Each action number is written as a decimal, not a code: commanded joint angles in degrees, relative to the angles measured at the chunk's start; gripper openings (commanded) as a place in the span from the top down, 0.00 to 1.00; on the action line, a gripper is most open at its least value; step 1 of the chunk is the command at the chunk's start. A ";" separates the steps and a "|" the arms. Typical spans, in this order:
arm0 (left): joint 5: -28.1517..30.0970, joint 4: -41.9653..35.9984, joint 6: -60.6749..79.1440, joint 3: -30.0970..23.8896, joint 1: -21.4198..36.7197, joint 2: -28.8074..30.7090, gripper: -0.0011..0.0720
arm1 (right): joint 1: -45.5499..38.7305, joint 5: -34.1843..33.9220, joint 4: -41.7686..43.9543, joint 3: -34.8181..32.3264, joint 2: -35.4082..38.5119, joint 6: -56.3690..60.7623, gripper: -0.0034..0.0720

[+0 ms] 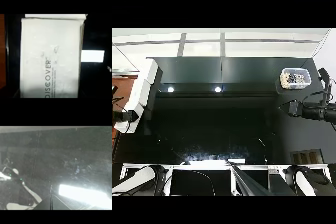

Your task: Fold the box and place the chain.

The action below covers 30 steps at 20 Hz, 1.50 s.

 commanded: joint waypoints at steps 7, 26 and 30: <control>-8.55 -1.31 -2.62 8.50 0.04 1.66 0.02 | 0.02 0.04 0.00 -0.02 0.00 0.13 0.93; 8.41 -9.68 -20.72 -21.79 -44.92 49.51 0.95 | 11.87 -25.75 -22.47 -8.94 8.31 -1.42 0.94; 9.90 -10.08 -20.70 -23.52 -44.72 54.23 0.95 | 11.87 -29.66 -23.02 -9.53 8.31 -1.44 0.94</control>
